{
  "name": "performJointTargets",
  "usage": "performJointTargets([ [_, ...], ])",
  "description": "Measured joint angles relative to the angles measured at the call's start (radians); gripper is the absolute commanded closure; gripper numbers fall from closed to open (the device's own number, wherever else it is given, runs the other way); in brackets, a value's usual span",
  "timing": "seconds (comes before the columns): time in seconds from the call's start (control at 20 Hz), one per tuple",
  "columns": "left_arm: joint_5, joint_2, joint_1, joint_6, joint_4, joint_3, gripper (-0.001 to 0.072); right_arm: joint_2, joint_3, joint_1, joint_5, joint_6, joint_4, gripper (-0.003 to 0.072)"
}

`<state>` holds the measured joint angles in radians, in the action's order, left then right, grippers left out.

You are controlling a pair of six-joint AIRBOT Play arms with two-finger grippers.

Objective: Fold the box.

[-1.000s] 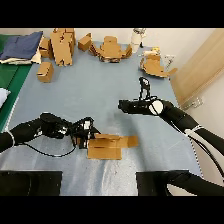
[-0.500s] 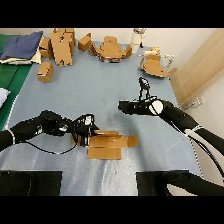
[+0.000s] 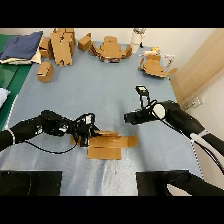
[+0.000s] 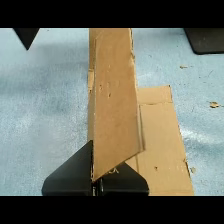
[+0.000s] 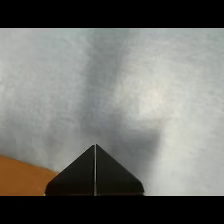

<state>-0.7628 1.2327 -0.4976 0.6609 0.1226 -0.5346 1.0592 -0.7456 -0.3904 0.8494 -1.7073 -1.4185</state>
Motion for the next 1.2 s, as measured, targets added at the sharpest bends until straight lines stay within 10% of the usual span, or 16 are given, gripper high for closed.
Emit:
performJointTargets([
  [0.8, -0.005, 0.0, 0.031, -0.015, 0.015, 0.0, 0.0696, -0.239, 0.132, -0.673, 0.23, -0.402, -0.496, 0.0684],
  [1.2, -0.006, 0.0, 0.033, -0.018, 0.016, 0.0, 0.0695, -0.228, 0.134, -0.788, 0.23, -0.352, -0.549, 0.0582],
])
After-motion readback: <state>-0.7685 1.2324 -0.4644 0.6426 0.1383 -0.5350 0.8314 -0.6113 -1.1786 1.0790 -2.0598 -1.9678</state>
